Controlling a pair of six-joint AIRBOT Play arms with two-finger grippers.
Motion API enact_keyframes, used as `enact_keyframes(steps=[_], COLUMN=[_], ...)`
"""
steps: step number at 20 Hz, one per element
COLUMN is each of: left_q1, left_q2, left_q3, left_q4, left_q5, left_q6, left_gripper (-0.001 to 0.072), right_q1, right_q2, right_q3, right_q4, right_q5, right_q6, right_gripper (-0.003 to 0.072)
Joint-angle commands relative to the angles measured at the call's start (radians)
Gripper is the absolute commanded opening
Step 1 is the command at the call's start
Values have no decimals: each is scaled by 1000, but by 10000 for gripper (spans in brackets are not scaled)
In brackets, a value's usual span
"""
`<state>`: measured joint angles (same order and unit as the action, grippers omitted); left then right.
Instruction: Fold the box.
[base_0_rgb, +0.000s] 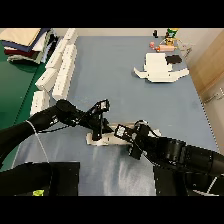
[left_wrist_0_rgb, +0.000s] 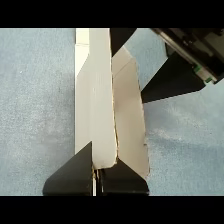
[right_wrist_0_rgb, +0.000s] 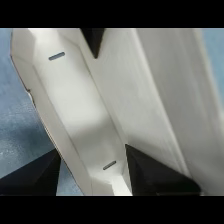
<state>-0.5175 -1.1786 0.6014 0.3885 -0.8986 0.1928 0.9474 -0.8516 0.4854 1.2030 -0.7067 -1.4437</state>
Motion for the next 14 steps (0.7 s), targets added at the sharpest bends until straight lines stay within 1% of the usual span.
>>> enact_keyframes(steps=[1,2,3,6,7,11,14], left_q1=[0,0,0,0,0,0,0], left_q2=[0,0,0,0,0,0,0], left_q3=[0,0,0,0,0,0,0], left_q4=[0,0,0,0,0,0,0], left_q5=[0,0,0,0,0,0,0], left_q6=[0,0,0,0,0,0,0], left_gripper=[12,12,12,12,12,12,12], right_q1=[0,1,1,0,0,0,-1], right_q2=[-1,0,4,36,48,72,72], right_q3=[31,44,56,66,66,60,34], right_q4=[-10,-8,-3,13,12,13,10], right_q5=[-80,-110,-153,-220,-235,-263,-234], right_q6=[80,105,117,117,116,95,58], right_gripper=[584,616,664,665,720,720,720])
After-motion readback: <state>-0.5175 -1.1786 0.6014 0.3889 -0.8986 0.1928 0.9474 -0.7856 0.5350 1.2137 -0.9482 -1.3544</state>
